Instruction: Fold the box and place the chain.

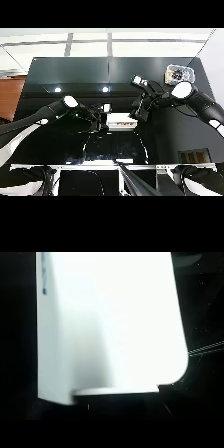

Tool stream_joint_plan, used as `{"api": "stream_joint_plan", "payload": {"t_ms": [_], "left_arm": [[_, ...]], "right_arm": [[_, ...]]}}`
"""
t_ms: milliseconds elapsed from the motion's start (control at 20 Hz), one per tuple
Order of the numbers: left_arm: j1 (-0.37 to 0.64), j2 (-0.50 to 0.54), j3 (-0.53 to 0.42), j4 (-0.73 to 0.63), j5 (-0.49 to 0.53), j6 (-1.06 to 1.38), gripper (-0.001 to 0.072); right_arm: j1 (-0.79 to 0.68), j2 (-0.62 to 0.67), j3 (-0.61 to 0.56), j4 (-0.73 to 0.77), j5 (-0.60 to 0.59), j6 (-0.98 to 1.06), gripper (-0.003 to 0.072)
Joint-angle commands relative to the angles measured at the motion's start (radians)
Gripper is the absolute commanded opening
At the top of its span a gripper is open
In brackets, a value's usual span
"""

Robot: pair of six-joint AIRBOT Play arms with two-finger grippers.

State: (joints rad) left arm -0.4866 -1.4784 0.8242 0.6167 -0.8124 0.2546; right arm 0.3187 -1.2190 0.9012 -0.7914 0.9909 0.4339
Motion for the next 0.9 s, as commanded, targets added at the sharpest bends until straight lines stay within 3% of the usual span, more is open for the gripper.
{"api": "stream_joint_plan", "payload": {"t_ms": [0, 450, 500, 800, 850], "left_arm": [[-0.001, -0.001, 0.000, 0.000, 0.000, 0.000, 0.0408], [-0.001, -0.001, 0.000, 0.000, 0.000, 0.000, 0.0408], [-0.001, -0.001, 0.000, 0.000, 0.000, 0.000, 0.0408], [-0.001, -0.001, 0.000, 0.000, 0.000, 0.000, 0.0408], [-0.001, -0.001, 0.000, 0.000, 0.000, 0.000, 0.0408]], "right_arm": [[0.002, -0.018, -0.018, 0.008, 0.035, -0.107, 0.0705], [0.002, -0.020, -0.019, 0.013, 0.044, -0.181, 0.0669], [0.002, -0.020, -0.019, 0.013, 0.044, -0.181, 0.0613], [0.004, -0.025, -0.047, 0.013, 0.043, -0.182, 0.0613], [0.009, -0.026, -0.053, 0.008, 0.043, -0.182, 0.0518]]}}
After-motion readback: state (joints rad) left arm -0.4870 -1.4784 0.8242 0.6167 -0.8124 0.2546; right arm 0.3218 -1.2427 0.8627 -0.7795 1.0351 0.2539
